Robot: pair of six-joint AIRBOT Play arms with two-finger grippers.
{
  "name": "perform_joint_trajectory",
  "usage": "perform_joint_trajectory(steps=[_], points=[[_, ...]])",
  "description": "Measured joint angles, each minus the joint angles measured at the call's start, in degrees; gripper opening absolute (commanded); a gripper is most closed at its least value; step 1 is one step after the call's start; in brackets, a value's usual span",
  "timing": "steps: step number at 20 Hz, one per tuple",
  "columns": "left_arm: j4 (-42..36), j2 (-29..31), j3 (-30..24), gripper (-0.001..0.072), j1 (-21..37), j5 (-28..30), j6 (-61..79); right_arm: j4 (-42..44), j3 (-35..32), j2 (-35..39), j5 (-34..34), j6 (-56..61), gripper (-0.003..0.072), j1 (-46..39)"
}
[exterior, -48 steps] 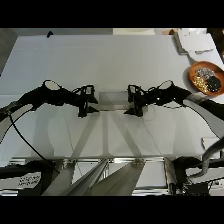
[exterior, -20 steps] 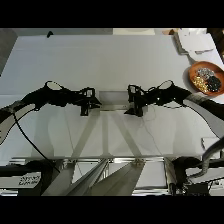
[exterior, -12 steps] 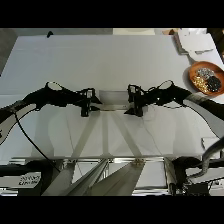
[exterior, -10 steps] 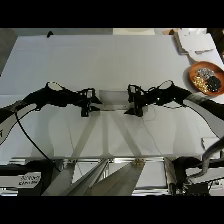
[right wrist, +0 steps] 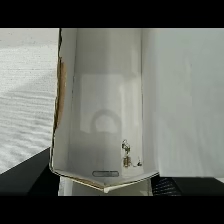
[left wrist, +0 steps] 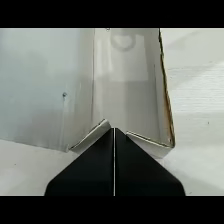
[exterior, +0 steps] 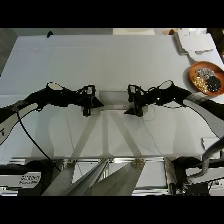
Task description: Fold the box and place the chain.
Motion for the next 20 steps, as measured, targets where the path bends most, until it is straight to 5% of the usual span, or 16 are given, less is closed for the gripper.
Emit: perform_joint_trajectory(steps=[9, 20], points=[[0.5, 3.0, 0.0, 0.0008, 0.0, -5.9, -1.3, -0.1, 0.0, 0.0, 0.3, 0.0, 0.0466, 0.0], [10.0, 24.0, 0.0, 0.0007, 3.5, -5.1, -22.7, 0.0, 0.0, 0.0, 0.1, 0.1, 0.0466, 0.0]])
